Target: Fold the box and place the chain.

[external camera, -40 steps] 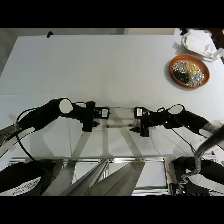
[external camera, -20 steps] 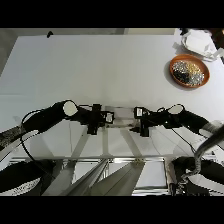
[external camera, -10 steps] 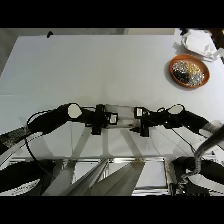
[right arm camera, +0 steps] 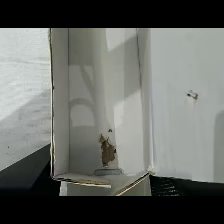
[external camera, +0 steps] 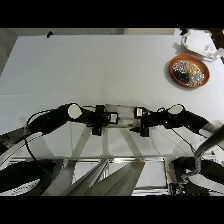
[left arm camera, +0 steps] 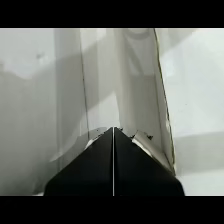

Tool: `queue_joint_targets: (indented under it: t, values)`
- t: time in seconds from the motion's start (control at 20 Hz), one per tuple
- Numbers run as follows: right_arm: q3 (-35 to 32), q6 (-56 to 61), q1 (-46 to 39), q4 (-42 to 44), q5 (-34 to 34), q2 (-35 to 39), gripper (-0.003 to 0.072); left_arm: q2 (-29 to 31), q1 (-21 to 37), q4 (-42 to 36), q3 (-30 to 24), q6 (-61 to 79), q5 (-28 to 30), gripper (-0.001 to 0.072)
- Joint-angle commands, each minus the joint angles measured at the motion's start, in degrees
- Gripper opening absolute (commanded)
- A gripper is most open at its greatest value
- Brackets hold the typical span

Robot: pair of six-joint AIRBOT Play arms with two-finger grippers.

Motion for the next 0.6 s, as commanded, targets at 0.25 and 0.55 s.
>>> queue_joint_targets:
  t: [0.25, 0.55]
  values:
    - [0.0, 0.0, 0.0, 0.0, 0.0, 0.0, 0.0337, 13.6, 10.4, 6.9, -0.1, -29.6, -7.4, 0.0003]
    - [0.0, 0.0, 0.0, 0.0, 0.0, 0.0, 0.0337, 25.1, 21.5, 7.8, -5.8, -46.5, -11.4, 0.0003]
